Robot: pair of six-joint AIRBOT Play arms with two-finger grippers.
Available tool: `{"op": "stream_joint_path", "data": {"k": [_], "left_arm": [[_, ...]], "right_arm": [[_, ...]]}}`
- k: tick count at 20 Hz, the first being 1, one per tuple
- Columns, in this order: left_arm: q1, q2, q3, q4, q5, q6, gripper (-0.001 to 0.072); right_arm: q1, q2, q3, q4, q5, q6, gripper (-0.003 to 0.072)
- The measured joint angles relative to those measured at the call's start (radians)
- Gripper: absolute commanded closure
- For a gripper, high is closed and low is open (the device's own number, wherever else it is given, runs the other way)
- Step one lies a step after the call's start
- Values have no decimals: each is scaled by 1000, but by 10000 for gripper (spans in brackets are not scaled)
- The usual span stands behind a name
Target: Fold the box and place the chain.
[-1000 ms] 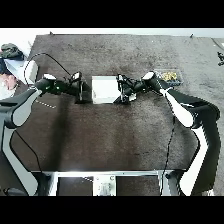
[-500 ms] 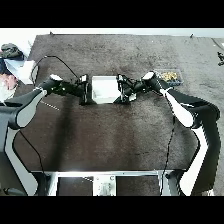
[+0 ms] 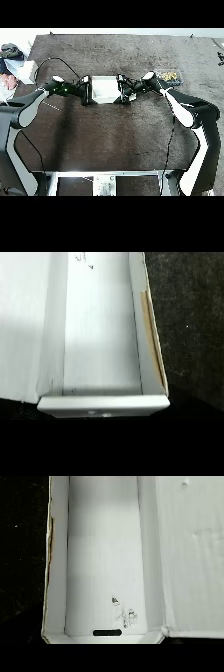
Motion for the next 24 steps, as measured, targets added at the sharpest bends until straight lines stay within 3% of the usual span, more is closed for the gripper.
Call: {"op": "stream_joint_path", "data": {"k": [24], "left_arm": [[-4, -28, 1, -52, -15, 58, 6]], "right_arm": [[0, 0, 0, 0, 0, 0, 283]]}}
